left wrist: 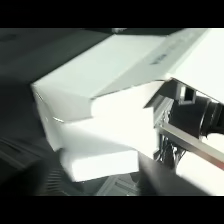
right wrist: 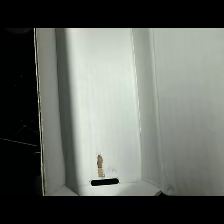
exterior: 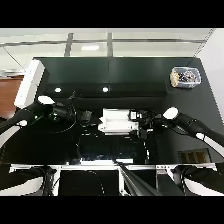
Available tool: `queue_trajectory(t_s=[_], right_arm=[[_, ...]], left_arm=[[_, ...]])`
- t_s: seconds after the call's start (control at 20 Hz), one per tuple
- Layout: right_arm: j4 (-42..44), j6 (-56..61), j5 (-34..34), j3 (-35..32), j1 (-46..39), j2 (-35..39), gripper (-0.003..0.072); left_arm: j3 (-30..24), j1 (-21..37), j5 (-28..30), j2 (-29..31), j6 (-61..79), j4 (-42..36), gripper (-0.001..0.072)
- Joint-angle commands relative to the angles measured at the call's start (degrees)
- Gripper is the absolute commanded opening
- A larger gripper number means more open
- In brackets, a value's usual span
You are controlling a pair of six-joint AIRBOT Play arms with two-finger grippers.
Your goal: Fold the box and place the chain.
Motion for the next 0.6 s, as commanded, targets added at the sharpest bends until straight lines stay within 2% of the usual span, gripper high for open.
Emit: queue_trajectory(t_s=[0.0,0.3,0.55], right_arm=[[0.02,0.00,0.02,0.04,0.04,-0.02,0.0008],[0.02,0.00,0.02,0.02,0.04,-0.02,0.0008],[0.02,0.02,0.00,0.02,0.04,-0.02,0.0008]], left_arm=[[0.59,-2.84,1.11,0.04,-0.15,-0.15,0.0436],[3.65,-5.38,4.24,0.13,-8.28,5.68,0.0436],[10.43,-11.56,7.17,0.15,-24.00,20.31,0.0437]])
